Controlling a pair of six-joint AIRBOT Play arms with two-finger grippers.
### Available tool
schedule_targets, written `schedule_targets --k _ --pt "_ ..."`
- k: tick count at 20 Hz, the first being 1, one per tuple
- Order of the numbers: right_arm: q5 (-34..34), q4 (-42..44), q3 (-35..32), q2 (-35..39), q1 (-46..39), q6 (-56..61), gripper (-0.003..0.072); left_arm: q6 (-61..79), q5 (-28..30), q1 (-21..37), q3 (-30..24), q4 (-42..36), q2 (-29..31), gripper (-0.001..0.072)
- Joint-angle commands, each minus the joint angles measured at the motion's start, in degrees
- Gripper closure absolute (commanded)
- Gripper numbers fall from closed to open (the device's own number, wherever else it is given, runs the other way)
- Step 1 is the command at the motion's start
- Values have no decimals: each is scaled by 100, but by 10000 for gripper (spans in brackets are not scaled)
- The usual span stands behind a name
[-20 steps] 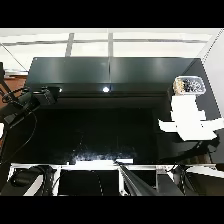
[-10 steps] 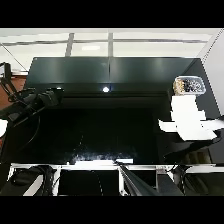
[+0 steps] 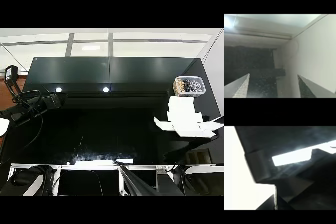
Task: Fold the box and place the chain.
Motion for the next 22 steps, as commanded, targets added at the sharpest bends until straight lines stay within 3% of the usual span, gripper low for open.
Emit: schedule_targets --k 1,9,14,17,22 --pt "151 297 -188 188 221 -37 668 2 -7 0 4 -227 -4 19" --pt "-400 1246 -1263 1488 1679 352 668 332 -772 -11 2 -315 -15 19" --pt "-1067 1646 -1864 2645 3150 1073 668 330 -780 -57 2 -426 -153 19" --pt "-2253 1985 -2667 3633 4019 1814 669 332 -750 -343 2 -428 -363 19" --pt "-3987 2881 -4507 5416 5493 1882 668 358 -667 -671 4 -546 -957 19"
